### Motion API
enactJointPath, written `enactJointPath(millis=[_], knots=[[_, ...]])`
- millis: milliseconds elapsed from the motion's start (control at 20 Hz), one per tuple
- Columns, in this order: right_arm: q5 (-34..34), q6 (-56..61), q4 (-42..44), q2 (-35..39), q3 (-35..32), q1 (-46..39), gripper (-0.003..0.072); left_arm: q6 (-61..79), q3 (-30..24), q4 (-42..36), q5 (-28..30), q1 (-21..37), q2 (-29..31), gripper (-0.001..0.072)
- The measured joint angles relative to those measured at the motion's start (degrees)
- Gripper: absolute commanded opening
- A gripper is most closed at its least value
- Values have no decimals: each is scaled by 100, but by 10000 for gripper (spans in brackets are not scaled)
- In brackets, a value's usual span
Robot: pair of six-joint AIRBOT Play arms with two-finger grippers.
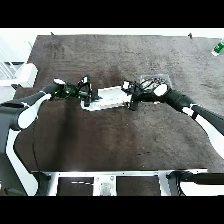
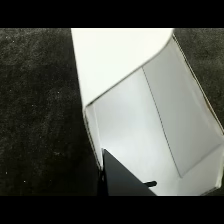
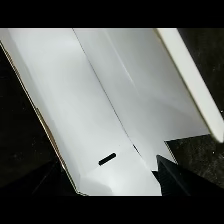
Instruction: Fold the box and place the chain.
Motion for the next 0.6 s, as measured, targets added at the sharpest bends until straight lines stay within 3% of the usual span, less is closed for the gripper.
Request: enactJointPath(millis=[600], knots=[[612,-540,221,-435,595,-267,695,-9,0,-2,-4,0,0,21]])
